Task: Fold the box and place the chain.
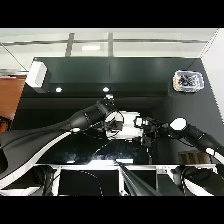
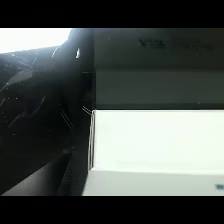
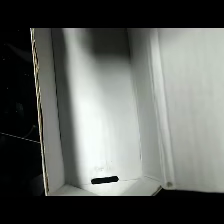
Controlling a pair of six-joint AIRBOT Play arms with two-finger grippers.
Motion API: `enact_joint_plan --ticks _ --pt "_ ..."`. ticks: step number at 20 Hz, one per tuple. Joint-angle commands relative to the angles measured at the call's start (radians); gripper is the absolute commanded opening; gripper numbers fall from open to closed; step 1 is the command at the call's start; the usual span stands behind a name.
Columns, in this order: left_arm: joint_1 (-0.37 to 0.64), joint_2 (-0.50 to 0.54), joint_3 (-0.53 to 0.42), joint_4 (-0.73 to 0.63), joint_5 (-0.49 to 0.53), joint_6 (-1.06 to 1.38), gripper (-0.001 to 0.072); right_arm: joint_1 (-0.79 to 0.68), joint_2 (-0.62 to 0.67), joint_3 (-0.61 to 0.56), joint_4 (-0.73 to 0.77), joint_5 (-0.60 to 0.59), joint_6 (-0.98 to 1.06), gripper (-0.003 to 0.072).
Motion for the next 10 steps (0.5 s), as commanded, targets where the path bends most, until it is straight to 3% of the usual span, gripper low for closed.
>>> enact_joint_plan --ticks 1,3,4,5,10 --pt "0.0 0.0 0.006 0.002 0.001 -0.007 0.0345 0.0 0.0 0.0 0.001 0.0 0.002 0.0095" --pt "0.0 -0.002 0.006 0.001 0.002 -0.009 0.015 0.0 0.0 0.0 0.001 0.0 0.002 0.0095" --pt "0.0 -0.004 0.006 0.0 0.002 -0.01 0.0134 0.0 0.0 0.0 0.001 0.0 0.002 0.0095" --pt "0.0 -0.005 0.006 0.001 0.0 -0.007 0.003 0.0 0.0 0.0 0.0 0.0 0.002 0.0095" --pt "0.0 -0.005 0.006 -0.002 0.002 -0.001 0.0019 0.0 0.0 0.0 -0.003 0.0 0.002 0.0095"
